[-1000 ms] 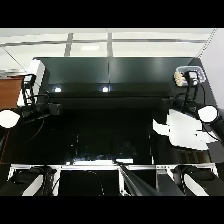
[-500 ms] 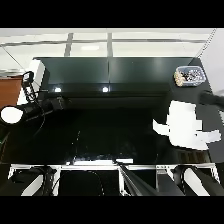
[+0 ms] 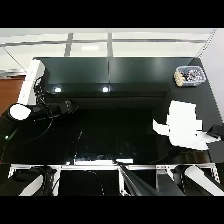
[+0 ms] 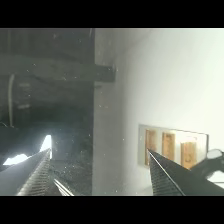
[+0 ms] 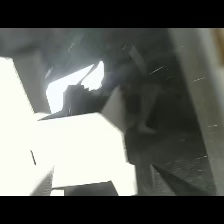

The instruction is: Fold the box and place the chain.

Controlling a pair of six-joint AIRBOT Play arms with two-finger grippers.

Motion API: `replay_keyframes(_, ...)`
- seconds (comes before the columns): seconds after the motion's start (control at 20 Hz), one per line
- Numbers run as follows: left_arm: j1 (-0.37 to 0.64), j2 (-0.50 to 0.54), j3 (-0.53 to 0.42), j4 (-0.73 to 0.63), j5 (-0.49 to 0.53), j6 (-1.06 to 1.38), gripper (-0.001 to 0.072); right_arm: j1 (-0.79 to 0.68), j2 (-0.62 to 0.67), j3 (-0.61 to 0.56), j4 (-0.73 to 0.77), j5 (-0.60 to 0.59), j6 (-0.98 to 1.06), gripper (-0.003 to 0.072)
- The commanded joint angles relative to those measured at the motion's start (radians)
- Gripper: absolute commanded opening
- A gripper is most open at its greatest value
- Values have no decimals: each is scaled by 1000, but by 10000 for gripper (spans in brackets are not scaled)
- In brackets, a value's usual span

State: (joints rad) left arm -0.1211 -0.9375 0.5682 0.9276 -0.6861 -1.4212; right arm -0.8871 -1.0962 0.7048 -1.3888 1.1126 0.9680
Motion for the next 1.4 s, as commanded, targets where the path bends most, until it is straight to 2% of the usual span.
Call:
replay_keyframes(0.0, -10, -15, 0, -6, -1, 0, 710, 40, -41, 6, 4, 35, -71, 286)
replay_keyframes(0.05, -10, -17, 0, -6, -1, 0, 710, 44, -41, 14, 3, 38, -71, 75)
replay_keyframes(0.15, -10, -20, 0, -6, 0, 0, 710, 45, -34, 39, 20, 78, -77, 13)
replay_keyframes(0.35, -10, -21, 0, -5, 6, 0, 710, 130, 63, 72, 216, 95, -125, 12)
replay_keyframes(0.6, -10, -21, 0, -6, -1, 0, 710, 434, 168, 43, 600, 71, -87, 18)
replay_keyframes(0.75, -26, -23, 0, -29, -5, 0, 710, 666, 181, -76, 801, -127, -82, 18)
replay_keyframes(0.9, -48, -42, 0, -70, -3, 6, 710, 924, 180, -217, 901, -421, -82, 18)
replay_keyframes(1.0, -48, -67, 9, -145, -7, 84, 710, 1058, 177, -270, 906, -565, -81, 18)
replay_keyframes(1.05, -41, -89, 30, -199, -30, 156, 709, 1092, 174, -280, 906, -594, -81, 18)
replay_keyframes(1.15, 3, -176, 127, -300, -175, 286, 709, 1120, 164, -282, 904, -586, -82, 18)
replay_keyframes(1.35, 67, -426, 332, -447, -409, 402, 691, 1122, 163, -282, 898, -547, -82, 18)
